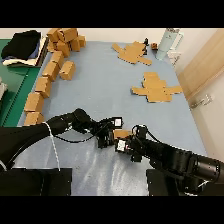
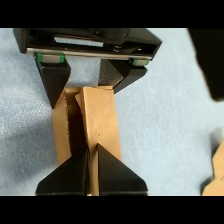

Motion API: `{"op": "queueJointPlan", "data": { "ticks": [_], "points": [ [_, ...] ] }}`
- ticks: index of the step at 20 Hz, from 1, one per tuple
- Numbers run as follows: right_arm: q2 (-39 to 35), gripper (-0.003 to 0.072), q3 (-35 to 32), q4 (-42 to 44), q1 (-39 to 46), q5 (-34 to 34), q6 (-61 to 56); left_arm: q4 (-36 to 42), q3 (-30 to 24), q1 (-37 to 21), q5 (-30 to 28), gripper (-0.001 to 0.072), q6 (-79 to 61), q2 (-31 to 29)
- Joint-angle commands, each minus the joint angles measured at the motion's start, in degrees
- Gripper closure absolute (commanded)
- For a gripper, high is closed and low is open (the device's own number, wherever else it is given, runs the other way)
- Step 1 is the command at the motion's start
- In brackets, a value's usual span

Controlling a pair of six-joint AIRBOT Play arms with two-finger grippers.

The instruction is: Fold the box.

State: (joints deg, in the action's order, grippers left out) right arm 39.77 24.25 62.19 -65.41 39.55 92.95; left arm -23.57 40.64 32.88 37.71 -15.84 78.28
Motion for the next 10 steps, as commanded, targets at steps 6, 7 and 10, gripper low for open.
{"op": "queueJointPlan", "data": {
  "ticks": [6,7,10],
  "points": [
    [0.8,0.0445,0.1,3.6,-0.1,0.0,1.2,0.0,0.0,0.0,0.0,0.0234,0.0,0.0],
    [0.2,0.0445,0.1,3.6,-0.1,0.1,1.2,0.0,0.0,0.0,0.0,0.0234,0.0,0.0],
    [-1.9,0.0445,0.1,3.6,-0.1,0.6,1.2,0.0,0.0,0.0,0.0,0.0234,0.0,0.0]
  ]
}}
